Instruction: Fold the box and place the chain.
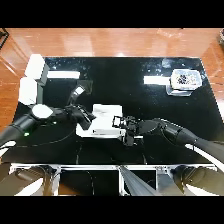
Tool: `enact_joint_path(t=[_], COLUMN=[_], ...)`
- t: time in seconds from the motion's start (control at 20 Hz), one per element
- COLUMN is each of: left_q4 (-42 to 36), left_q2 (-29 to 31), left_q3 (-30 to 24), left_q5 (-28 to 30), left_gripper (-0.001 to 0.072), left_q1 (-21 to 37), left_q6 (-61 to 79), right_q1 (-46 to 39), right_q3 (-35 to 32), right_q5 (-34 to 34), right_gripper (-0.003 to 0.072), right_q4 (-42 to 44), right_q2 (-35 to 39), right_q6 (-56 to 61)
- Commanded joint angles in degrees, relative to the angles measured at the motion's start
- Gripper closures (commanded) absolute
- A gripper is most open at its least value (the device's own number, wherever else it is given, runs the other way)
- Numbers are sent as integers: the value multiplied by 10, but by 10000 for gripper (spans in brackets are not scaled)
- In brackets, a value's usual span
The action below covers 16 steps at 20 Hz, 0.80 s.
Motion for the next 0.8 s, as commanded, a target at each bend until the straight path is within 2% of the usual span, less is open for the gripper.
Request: enact_joint_path(t=[0.0,0.1,0.15,0.25,0.3,0.45,0.65,0.75], left_q4=[76,113,128,152,150,152,172,200], left_q2=[53,71,71,63,58,47,31,8], left_q3=[16,17,16,14,11,9,9,9], left_q5=[-103,-145,-172,-216,-216,-193,-119,-114], left_gripper=[689,689,647,145,74,74,74,74], left_q1=[75,113,121,117,110,67,18,4], left_q6=[4,64,101,202,233,302,335,350], right_q1=[0,0,0,0,0,0,0,0], right_q3=[0,0,0,0,0,0,0,0], right_q5=[0,0,0,0,0,0,0,0], right_gripper=[667,667,666,666,666,666,666,666], right_q4=[0,0,0,0,0,0,0,0], right_q2=[0,0,0,0,0,0,0,0], right_q6=[0,0,0,0,0,0,0,0])
